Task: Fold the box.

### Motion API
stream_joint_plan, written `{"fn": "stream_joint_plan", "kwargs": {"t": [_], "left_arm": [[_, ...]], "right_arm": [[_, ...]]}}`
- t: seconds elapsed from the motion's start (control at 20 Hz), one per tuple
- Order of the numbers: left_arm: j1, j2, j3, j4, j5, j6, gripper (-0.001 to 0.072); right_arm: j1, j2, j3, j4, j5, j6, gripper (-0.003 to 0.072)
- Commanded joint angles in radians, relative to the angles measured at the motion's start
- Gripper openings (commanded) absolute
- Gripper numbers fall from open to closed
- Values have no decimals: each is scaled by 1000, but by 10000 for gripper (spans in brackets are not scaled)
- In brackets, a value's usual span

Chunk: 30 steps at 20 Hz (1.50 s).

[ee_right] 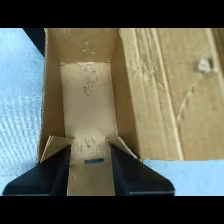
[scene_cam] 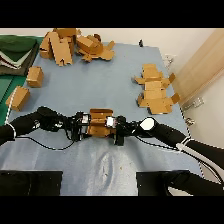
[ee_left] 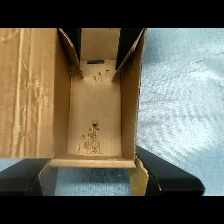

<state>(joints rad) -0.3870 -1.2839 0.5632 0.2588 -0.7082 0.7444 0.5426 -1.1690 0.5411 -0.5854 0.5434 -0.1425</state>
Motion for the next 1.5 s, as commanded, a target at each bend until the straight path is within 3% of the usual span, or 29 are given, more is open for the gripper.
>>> {"fn": "stream_joint_plan", "kwargs": {"t": [0.0, 0.05, 0.15, 0.3, 0.4, 0.65, 0.8, 1.0, 1.25, 1.45], "left_arm": [[0, 0, 1, -1, 1, -1, 381], [0, 0, 1, -1, 0, -2, 382], [0, 0, 1, -1, 1, -2, 381], [0, 0, 1, -1, 0, -2, 381], [0, 0, 1, -1, 0, -2, 381], [0, 0, 1, -1, -1, -2, 381], [0, 0, 1, -1, 0, -2, 381], [0, 0, 1, -1, -1, -2, 381], [0, 0, 1, -1, 0, -2, 381], [0, 0, 1, -1, -1, -2, 381]], "right_arm": [[-3, 12, 0, -39, 2, 46, 248], [-3, 27, 0, -72, -14, 117, 117], [-6, 75, 0, -190, -37, 272, 80], [-52, 148, 0, -494, 12, 689, 8], [-111, 200, 0, -570, 29, 1018, 7], [-274, 423, -29, -591, -1, 1590, 6], [-379, 414, -147, -589, 74, 1872, 5], [-383, 346, -222, -380, 46, 1807, 5], [-322, 238, -220, 52, -5, 1489, 5], [-258, 128, -220, 299, -12, 1302, 5]]}}
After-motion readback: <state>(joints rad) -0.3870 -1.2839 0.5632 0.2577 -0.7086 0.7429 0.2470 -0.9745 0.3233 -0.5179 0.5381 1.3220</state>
